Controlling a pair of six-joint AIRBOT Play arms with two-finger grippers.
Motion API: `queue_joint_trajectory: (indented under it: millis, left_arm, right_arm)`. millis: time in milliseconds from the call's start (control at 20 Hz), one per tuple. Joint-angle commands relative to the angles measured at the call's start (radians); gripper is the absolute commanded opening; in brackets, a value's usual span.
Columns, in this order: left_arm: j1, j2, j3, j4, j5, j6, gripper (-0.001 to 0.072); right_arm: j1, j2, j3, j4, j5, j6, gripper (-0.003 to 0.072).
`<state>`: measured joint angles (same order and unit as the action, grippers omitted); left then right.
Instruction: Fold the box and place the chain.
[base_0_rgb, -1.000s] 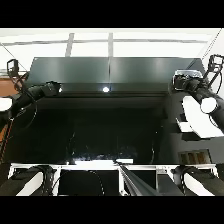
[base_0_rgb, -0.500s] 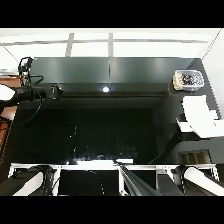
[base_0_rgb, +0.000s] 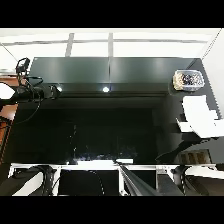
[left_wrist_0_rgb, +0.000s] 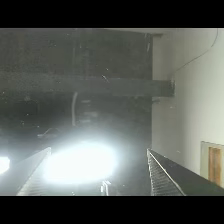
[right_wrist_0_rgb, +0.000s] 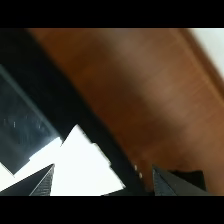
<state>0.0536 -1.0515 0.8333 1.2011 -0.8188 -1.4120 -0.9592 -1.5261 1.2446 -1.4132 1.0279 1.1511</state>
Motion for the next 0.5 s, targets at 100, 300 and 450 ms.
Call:
queue_joint_trajectory:
  millis: [100, 300, 450]
  left_arm:
    - [0.001, -0.004, 0.001, 0.021, 0.018, -0.006, 0.0712]
    - [-0.001, -0.005, 0.001, 0.021, 0.025, -0.006, 0.0712]
    - [0.000, -0.005, 0.001, 0.022, 0.026, -0.006, 0.0712]
  right_arm:
    - [-0.006, -0.119, 0.074, 0.103, 0.035, -0.201, 0.0720]
    - [-0.005, -0.206, 0.184, 0.165, 0.180, -0.309, 0.0720]
    - [-0.007, -0.207, 0.184, 0.139, 0.206, -0.366, 0.0720]
